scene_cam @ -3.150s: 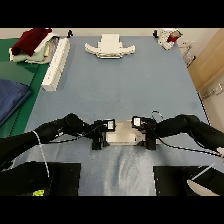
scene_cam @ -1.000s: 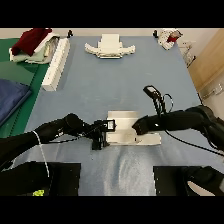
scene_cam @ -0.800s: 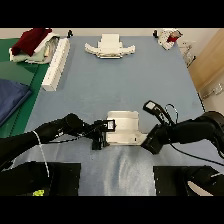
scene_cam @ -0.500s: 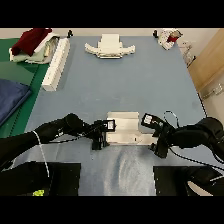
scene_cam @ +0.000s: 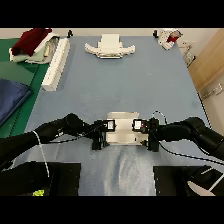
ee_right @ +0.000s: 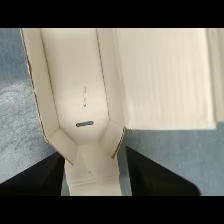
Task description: Fold the box.
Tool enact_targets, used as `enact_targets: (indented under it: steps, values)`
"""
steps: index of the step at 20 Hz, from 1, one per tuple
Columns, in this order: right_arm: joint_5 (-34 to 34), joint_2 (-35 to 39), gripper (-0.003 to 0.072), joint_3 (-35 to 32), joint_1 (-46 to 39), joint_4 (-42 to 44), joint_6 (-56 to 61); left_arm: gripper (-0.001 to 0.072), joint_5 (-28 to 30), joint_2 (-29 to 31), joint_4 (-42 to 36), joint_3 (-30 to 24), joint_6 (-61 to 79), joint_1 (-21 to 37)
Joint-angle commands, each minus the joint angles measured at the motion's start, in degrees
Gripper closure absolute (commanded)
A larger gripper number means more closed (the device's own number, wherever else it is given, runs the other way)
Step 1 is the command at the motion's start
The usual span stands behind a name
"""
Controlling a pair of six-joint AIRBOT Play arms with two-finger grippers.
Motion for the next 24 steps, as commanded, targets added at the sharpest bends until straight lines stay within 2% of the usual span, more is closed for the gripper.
enact_targets:
  steps: [1,3,4,6,7,12,14,15,16,17,18,23,24]
  values:
    - [1.68,-1.46,0.0235,0.63,0.00,3.32,-4.85,0.0160,0.00,-0.02,0.00,-0.02,0.00,-0.02]
    - [0.66,-1.64,0.0321,1.57,0.02,4.09,-4.85,0.0160,0.00,0.00,0.00,-0.02,0.00,-0.02]
    - [0.26,-1.75,0.0419,1.95,0.02,5.07,-4.85,0.0161,0.00,0.00,0.00,-0.02,0.00,-0.02]
    - [-0.04,-2.21,0.0431,2.16,0.02,6.23,-4.85,0.0160,0.00,0.00,0.00,-0.02,0.00,-0.02]
    - [-0.15,-2.40,0.0515,2.16,0.17,6.64,-4.83,0.0160,0.00,0.00,0.00,-0.02,0.00,-0.02]
    - [1.36,-4.66,0.0569,2.14,1.79,8.83,-4.87,0.0160,0.00,0.00,0.00,-0.02,0.00,-0.02]
    - [2.54,-5.49,0.0567,2.14,1.79,10.93,-6.84,0.0161,0.00,0.00,0.02,-0.02,0.02,-0.02]
    - [3.21,-5.73,0.0547,2.14,1.79,11.67,-7.54,0.0161,0.00,-0.02,0.00,-0.02,0.00,-0.02]
    - [3.52,-5.90,0.0371,2.14,1.79,12.61,-8.50,0.0160,0.00,0.00,0.00,-0.02,0.00,-0.02]
    - [3.52,-6.12,0.0162,2.14,1.79,12.76,-9.38,0.0160,0.00,0.00,0.02,-0.02,0.00,-0.02]
    - [3.67,-6.34,0.0077,2.14,1.79,12.76,-9.81,0.0160,0.00,0.00,0.00,-0.02,0.02,-0.02]
    - [3.76,-6.38,0.0084,2.14,1.77,12.02,-9.46,0.0160,0.00,0.00,0.00,-0.02,0.00,-0.02]
    - [3.19,-6.03,0.0137,2.29,1.75,11.02,-7.37,0.0160,0.00,0.00,0.00,-0.02,0.00,-0.02]
